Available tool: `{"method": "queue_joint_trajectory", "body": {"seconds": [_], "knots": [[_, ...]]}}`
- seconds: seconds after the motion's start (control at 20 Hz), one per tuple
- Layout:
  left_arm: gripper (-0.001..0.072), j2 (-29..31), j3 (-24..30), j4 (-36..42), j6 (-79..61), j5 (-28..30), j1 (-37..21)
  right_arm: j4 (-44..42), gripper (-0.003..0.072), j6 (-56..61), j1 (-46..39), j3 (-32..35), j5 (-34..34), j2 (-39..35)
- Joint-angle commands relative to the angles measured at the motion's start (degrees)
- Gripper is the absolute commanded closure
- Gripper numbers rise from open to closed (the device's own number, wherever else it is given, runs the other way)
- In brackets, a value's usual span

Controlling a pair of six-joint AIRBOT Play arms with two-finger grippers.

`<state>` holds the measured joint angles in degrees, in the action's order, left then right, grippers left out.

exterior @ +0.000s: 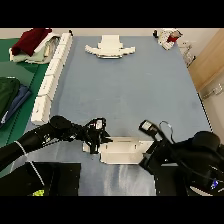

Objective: Fold the box.

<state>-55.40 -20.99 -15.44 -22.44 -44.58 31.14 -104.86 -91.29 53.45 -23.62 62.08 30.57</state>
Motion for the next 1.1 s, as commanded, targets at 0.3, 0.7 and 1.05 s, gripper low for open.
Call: {"method": "queue_joint_trajectory", "body": {"seconds": [0.3, 0.7, 1.05], "knots": [[0.0694, 0.0, 0.02, -0.02, -0.02, 0.02, -0.04, 13.9, 0.001, -4.79, 13.55, 2.19, -14.29, 13.29], [0.0694, 0.0, 0.02, -0.02, -0.02, 0.0, -0.04, 25.57, 0.0025, 15.98, 13.55, -1.11, -15.45, 12.26], [0.0694, 0.0, 0.02, -0.02, -0.02, 0.0, -0.04, 26.14, 0.002, 26.4, 13.55, -3.26, -8.81, 11.39]]}}
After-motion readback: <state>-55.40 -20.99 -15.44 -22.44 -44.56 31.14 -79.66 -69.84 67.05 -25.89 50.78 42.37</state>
